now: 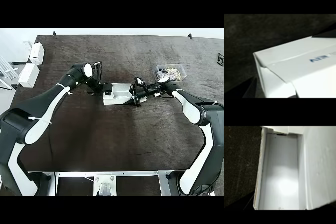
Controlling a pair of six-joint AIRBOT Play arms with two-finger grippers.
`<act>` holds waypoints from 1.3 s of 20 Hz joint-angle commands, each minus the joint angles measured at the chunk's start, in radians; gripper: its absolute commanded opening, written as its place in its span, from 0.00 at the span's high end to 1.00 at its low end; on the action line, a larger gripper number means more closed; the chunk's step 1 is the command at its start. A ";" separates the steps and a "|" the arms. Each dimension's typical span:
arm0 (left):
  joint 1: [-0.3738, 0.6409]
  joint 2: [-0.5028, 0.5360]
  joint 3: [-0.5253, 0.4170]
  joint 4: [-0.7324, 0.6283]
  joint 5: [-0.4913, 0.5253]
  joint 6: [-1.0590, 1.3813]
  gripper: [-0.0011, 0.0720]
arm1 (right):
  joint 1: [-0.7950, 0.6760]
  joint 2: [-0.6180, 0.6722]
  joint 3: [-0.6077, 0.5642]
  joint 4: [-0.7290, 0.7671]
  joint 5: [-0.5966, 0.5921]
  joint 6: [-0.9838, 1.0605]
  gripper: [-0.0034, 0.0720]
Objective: Fold the box and place the chain.
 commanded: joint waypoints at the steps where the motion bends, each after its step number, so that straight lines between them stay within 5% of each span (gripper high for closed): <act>1: 0.001 0.002 0.002 -0.035 -0.002 0.032 0.27 | 0.000 0.000 0.000 0.000 0.000 0.002 0.42; 8: 0.001 0.004 0.002 -0.035 -0.030 0.023 0.28 | 0.000 0.000 0.000 0.000 0.000 0.002 0.42; 11: 0.001 0.005 0.002 -0.034 -0.021 0.014 0.50 | 0.000 0.000 0.000 0.000 0.000 0.002 0.42; 23: -0.010 -0.001 -0.001 0.078 -0.045 -0.055 0.49 | 0.000 0.000 0.000 0.000 0.000 0.002 0.42; 25: -0.010 -0.001 0.000 0.079 -0.047 -0.054 0.20 | 0.000 0.000 0.000 0.000 0.000 0.002 0.42; 26: -0.013 -0.001 0.000 0.079 -0.045 -0.054 0.20 | 0.000 0.000 0.000 0.000 0.000 0.002 0.42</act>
